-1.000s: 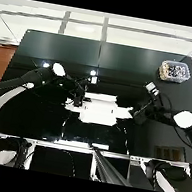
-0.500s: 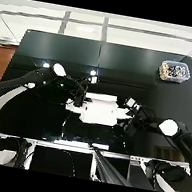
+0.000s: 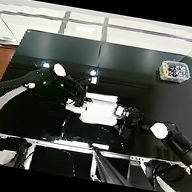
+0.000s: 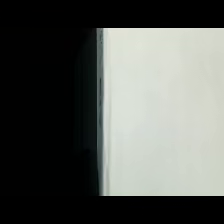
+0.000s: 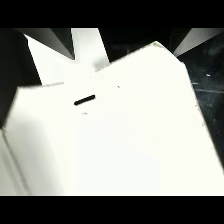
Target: Fold the box and place the chain.
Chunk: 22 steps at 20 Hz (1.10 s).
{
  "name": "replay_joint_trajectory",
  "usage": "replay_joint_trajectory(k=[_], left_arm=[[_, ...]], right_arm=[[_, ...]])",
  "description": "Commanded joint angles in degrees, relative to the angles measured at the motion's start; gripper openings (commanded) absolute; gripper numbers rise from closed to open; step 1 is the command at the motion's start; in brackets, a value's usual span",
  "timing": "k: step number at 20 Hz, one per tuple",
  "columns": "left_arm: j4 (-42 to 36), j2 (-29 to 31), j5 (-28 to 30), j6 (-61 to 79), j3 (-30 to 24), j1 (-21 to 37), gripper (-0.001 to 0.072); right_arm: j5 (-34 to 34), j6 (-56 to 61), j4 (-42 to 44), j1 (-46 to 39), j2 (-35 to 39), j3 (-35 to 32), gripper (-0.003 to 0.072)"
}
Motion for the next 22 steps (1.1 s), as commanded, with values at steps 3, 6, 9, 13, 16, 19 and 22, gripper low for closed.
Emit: replay_joint_trajectory(k=[3, 6, 9, 13, 16, 19, 22], left_arm=[[0.1, 0.0, 0.0, 0.0, 0.0, 0.0, 0.0024], [0.1, 0.0, 0.0, 0.0, 0.0, 0.0, 0.0024], [0.1, 0.0, -0.1, 0.0, 0.0, 0.0, 0.0024], [0.1, 0.0, -0.1, 0.0, 0.0, 0.0, 0.0024], [0.1, 0.0, 0.0, 0.0, 0.0, 0.0, 0.0024], [0.1, 0.0, 0.0, 0.0, 0.0, 0.0, 0.0024], [0.1, 0.0, 0.0, 0.0, 0.0, 0.0, 0.0024]], right_arm=[[-0.2, -5.0, 0.1, 2.7, -0.7, 0.0, 0.0710], [-1.6, -4.9, 1.9, 4.8, -3.0, 0.0, 0.0704], [-5.9, -4.9, 8.7, 4.9, -5.2, 0.1, 0.0704], [-6.1, -4.9, 4.0, 4.8, -5.1, 4.3, 0.0704], [-3.9, -5.0, 1.1, 2.9, -5.1, 7.3, 0.0704], [-2.9, -7.7, 1.5, -0.1, -5.1, 8.3, 0.0704], [-2.3, -8.7, 1.7, -2.6, -5.3, 8.3, 0.0704]])
